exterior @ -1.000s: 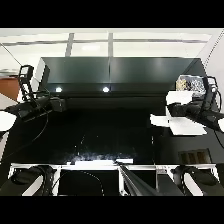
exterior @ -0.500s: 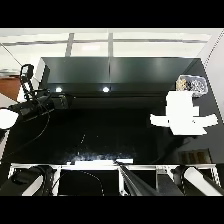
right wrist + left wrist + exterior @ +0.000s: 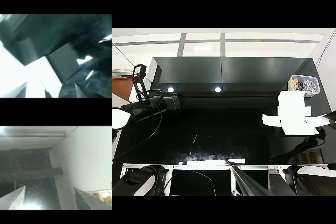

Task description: Fold the box and place the chain.

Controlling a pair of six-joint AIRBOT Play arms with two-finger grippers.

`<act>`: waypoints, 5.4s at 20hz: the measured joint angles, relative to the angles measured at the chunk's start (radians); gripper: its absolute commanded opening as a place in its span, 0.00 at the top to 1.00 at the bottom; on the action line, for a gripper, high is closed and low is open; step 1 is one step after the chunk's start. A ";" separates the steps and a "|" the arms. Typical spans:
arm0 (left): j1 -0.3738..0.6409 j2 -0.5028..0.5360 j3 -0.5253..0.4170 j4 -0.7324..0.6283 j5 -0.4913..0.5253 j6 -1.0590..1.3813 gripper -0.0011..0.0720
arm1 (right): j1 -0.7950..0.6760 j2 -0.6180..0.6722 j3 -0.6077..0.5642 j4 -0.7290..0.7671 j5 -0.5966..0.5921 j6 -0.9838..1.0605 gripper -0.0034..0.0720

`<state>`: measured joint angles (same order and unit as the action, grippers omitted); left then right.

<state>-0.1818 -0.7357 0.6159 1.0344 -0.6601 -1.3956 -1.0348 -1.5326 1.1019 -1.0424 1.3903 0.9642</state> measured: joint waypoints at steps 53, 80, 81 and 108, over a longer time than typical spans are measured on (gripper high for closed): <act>-0.046 -0.332 0.000 -0.354 -0.222 0.185 0.03 | 1.225 0.721 -0.689 0.418 -0.539 -0.114 0.89; -0.102 -0.754 0.076 -0.667 -0.543 1.004 0.94 | 1.233 0.735 -0.690 0.366 -0.551 -0.077 0.02; -0.104 -0.753 0.090 -0.652 -0.549 1.005 0.95 | 1.208 0.736 -0.669 0.331 -0.525 -0.069 0.02; -0.391 -0.681 0.236 -0.283 -0.161 1.317 0.94 | 1.185 0.742 -0.742 0.107 -0.397 -0.718 0.03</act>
<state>-0.5732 -1.4162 0.8520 0.7513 -0.8215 -0.0784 0.1501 -0.7906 0.3595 -0.9352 0.9932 0.2462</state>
